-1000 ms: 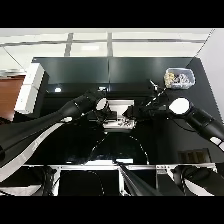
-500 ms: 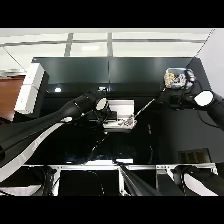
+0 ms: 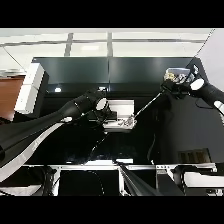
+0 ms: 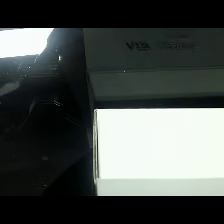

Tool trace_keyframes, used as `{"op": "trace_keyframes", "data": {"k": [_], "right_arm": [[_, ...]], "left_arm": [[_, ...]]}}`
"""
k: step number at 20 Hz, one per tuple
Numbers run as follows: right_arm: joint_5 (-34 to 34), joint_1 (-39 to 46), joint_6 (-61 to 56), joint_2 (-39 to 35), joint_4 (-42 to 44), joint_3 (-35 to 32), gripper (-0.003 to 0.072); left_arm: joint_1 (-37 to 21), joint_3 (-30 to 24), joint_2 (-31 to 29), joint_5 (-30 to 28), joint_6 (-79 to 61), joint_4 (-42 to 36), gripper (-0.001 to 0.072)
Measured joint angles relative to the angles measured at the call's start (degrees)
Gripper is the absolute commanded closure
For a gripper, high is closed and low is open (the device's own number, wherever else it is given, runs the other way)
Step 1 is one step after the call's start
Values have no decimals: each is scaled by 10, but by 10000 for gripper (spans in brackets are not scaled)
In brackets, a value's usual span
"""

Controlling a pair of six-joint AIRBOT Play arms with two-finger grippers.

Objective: Fold the box and place the chain.

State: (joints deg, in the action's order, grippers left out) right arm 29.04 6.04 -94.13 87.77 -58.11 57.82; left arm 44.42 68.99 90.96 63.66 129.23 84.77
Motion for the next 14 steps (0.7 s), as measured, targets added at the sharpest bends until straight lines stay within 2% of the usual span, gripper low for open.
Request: {"op": "trace_keyframes", "data": {"k": [1,2,4,5,10,14], "right_arm": [[3,1,0,16,6,13,-13],[3,1,0,28,11,24,180],[10,2,0,43,14,35,339],[15,3,-1,47,17,39,676],[86,6,26,22,12,47,662],[168,8,74,-96,-10,49,663]], "left_arm": [[0,0,0,0,0,0,676],[0,0,0,0,0,0,676],[0,0,0,0,0,0,676],[0,0,0,0,0,0,676],[0,0,0,0,0,0,676],[0,0,1,-1,0,0,676]]}}
